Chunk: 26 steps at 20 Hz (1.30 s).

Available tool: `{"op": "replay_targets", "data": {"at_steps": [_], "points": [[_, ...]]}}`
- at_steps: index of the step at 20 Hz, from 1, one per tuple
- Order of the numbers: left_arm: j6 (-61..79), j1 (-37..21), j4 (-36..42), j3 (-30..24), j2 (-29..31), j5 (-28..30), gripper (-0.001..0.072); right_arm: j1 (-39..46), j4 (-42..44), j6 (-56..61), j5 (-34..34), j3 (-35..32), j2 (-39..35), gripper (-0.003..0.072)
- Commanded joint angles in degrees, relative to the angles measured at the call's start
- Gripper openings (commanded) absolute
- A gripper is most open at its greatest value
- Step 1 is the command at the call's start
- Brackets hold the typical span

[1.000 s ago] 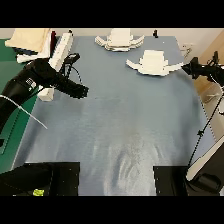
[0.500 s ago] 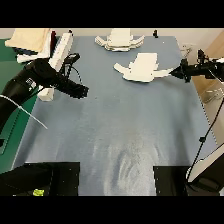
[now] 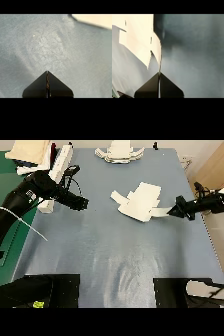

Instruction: Fold the box.

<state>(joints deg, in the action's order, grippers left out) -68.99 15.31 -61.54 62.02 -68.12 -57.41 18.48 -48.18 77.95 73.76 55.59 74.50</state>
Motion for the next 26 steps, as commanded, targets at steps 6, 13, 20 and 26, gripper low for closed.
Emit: {"op": "replay_targets", "data": {"at_steps": [6,13,20,26], "points": [[0.0,0.04,0.0,0.04,-0.04,0.0,0.0014,-0.13,-17.84,9.86,4.37,-12.24,-15.56,0.0008],[0.0,0.04,0.0,0.04,-0.02,0.0,0.0014,-0.11,-27.63,16.41,-3.52,-12.24,-15.52,0.042],[0.0,0.04,0.0,0.04,-0.02,0.0,0.0013,1.57,-19.78,14.58,-7.43,-17.84,-11.3,0.0368],[0.0,0.04,0.0,0.04,-0.04,0.0,0.0013,5.55,-2.34,2.47,-8.28,-20.13,-9.9,0.0367]]}}
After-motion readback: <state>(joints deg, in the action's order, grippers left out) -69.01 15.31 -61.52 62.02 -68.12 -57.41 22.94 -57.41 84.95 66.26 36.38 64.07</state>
